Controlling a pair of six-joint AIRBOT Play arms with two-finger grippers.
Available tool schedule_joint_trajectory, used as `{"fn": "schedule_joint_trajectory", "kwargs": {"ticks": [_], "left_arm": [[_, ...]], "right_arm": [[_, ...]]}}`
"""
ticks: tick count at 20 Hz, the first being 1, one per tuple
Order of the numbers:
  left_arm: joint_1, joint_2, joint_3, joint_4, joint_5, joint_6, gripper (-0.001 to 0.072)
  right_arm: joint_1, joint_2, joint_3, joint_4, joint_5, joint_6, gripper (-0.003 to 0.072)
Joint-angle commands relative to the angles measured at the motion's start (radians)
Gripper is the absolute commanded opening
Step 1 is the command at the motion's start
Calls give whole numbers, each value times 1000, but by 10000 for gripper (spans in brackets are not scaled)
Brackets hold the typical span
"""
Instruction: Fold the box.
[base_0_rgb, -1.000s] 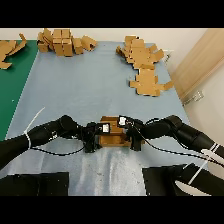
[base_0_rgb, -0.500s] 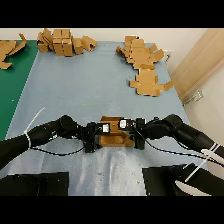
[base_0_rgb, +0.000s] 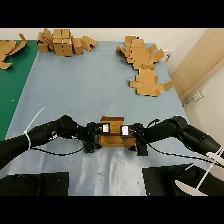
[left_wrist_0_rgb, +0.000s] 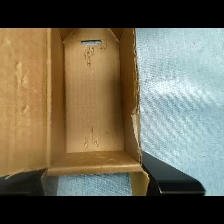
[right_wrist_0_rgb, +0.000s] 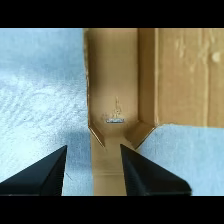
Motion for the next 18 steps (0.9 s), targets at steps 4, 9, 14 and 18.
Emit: {"fn": "schedule_joint_trajectory", "kwargs": {"ticks": [4,9,14,18], "left_arm": [[-1,0,1,0,0,0,467],[-1,0,1,0,0,0,467],[-1,0,1,0,0,0,467],[-1,0,1,0,0,0,467]], "right_arm": [[-5,2,-3,-59,-18,74,519],[-4,-6,-3,-115,19,176,519],[-3,-77,-2,-21,155,110,516],[13,-88,-2,8,153,89,275]]}}
